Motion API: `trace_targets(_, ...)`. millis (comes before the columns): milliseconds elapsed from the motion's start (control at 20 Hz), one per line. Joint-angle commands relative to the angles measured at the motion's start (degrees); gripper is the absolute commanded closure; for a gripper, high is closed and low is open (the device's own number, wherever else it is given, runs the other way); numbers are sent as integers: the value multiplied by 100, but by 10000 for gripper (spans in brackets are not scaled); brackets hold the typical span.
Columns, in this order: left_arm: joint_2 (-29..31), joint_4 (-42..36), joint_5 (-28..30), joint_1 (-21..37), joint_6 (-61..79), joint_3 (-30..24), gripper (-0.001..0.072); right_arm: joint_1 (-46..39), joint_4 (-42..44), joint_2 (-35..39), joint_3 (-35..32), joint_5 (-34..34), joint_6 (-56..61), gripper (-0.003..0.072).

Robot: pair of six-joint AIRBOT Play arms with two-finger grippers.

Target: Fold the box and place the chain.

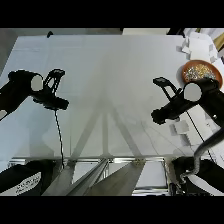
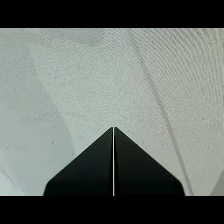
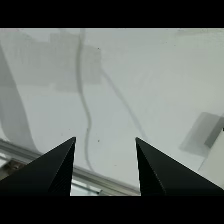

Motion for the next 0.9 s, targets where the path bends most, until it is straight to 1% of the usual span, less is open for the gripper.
trace_targets(0,4,0,0,0,2,0,701,7,-2,4,0,9,-4,274)
trace_targets(200,2,0,0,0,0,0,701,7,-28,4,0,-46,-33,274)
trace_targets(250,4,0,0,0,2,-2,701,4,-105,4,0,-103,-280,273)
trace_targets(300,4,0,0,0,2,-2,701,-33,-310,4,0,-151,-437,271)
trace_targets(400,4,0,0,0,2,0,701,-330,-734,7,0,-129,-380,269)
trace_targets(500,4,2,0,0,0,0,701,-1005,-1010,7,13,-116,-343,268)
trace_targets(600,4,0,0,0,2,-2,701,-1950,-1145,7,103,-111,-424,268)
trace_targets(750,4,0,0,0,2,0,701,-3401,-1139,9,391,-122,-852,267)
trace_targets(800,2,0,2,0,2,0,701,-3742,-1134,9,466,-184,-898,244)
trace_targets(850,4,2,0,0,2,0,701,-4063,-1163,9,514,-214,-1088,160)
